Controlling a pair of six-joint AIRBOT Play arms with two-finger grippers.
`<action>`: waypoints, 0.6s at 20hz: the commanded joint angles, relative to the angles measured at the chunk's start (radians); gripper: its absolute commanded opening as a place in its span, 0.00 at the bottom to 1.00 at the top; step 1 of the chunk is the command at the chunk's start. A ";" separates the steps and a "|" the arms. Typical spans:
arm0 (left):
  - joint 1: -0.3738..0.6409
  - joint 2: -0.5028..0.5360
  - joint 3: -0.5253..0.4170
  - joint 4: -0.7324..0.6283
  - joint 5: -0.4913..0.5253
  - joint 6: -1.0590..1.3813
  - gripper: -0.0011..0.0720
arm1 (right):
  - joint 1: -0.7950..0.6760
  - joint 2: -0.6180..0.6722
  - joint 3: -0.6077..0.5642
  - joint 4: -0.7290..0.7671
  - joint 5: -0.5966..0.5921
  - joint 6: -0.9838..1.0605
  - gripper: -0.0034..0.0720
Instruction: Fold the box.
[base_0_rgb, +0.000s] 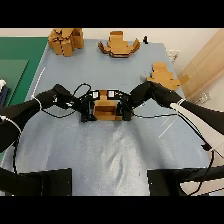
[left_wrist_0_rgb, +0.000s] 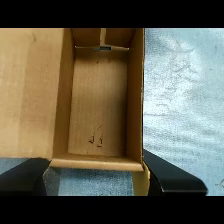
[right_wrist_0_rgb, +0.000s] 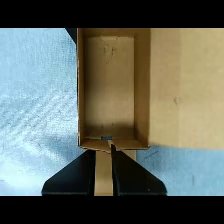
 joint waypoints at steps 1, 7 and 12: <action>0.001 0.000 0.000 0.000 0.000 0.001 0.07 | 0.004 -0.006 0.000 0.061 -0.005 -0.003 0.25; 0.001 0.000 0.000 0.000 0.000 0.001 0.07 | 0.007 -0.043 0.001 0.134 0.021 -0.003 0.24; 0.001 0.000 0.000 0.000 0.000 0.001 0.07 | 0.011 -0.056 0.001 0.135 0.022 -0.003 0.51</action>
